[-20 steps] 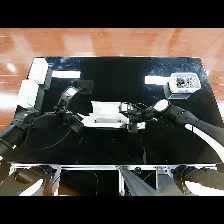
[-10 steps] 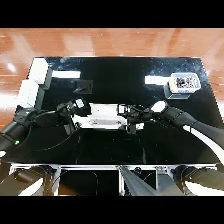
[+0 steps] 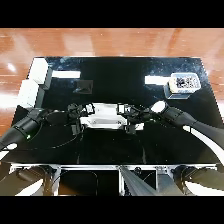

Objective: Fold the box and place the chain.

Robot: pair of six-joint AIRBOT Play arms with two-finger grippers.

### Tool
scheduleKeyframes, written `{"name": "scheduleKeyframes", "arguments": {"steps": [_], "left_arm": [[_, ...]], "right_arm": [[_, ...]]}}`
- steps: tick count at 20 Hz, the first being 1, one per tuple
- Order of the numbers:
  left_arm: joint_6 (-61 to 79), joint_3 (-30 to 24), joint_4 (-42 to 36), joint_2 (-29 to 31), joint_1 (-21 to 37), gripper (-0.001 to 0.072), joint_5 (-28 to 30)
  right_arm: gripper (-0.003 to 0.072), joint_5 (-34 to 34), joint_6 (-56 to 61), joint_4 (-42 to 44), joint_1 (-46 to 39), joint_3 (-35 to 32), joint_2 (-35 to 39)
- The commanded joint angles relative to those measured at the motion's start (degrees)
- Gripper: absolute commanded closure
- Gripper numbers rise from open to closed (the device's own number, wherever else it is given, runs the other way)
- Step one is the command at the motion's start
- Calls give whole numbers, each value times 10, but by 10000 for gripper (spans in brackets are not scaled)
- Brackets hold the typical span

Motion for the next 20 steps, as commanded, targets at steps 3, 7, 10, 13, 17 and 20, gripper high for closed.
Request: {"name": "scheduleKeyframes", "arguments": {"steps": [3, 7, 10, 13, 17, 20], "left_arm": [[60, 2, -50, -38, -2, 116, -18], [70, 2, -50, -48, -2, 117, -27], [70, 2, -51, -48, -2, 184, -26], [70, 4, -53, -48, -3, 306, -26], [70, 5, -57, -48, -3, 498, -25], [70, 6, -80, -48, -4, 560, -16]], "right_arm": [[128, 0, 4, 0, 0, 1, 0], [128, 0, 4, 0, 0, 1, 0], [128, 0, 4, 0, 0, 1, 0], [128, 0, 4, 0, 0, 1, 0], [128, 0, 4, 0, 0, 1, 0], [128, 0, 4, 0, 0, 1, 0]]}}
